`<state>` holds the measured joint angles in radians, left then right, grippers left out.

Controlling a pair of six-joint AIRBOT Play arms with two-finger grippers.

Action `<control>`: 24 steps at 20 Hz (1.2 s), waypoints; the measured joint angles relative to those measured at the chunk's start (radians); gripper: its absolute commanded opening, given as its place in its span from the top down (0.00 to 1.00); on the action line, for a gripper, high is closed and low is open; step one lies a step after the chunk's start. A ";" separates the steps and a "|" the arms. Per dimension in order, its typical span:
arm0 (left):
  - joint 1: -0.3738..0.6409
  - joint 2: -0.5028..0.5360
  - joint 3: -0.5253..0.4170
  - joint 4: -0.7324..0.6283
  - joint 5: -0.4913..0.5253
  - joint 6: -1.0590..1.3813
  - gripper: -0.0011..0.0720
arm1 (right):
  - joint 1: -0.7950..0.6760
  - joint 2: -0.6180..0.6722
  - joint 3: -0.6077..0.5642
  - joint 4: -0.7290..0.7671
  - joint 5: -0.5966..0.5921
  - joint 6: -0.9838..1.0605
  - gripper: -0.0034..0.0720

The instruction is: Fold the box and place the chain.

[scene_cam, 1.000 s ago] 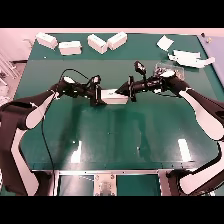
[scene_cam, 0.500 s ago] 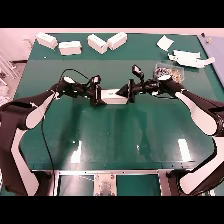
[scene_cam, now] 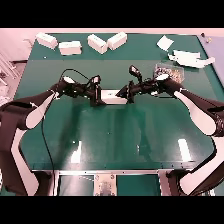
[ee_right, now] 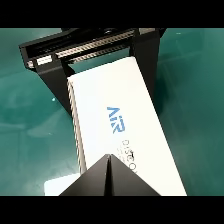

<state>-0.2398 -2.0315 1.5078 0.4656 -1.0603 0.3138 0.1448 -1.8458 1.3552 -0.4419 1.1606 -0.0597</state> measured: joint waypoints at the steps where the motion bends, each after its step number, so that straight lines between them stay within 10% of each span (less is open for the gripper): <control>1: 0.000 0.000 0.000 0.000 0.000 -0.001 0.35 | 0.000 0.008 0.006 0.000 0.004 0.005 0.94; 14: -0.002 0.000 0.000 -0.002 0.001 -0.002 0.35 | -0.085 0.429 0.003 0.146 0.064 0.196 0.95; 24: -0.002 0.000 0.000 -0.002 0.002 -0.002 0.35 | -0.230 0.763 -0.402 -0.002 -0.109 0.358 0.95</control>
<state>-0.2413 -2.0319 1.5078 0.4637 -1.0588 0.3115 -0.0853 -1.0828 0.9527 -0.4438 1.0519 0.2981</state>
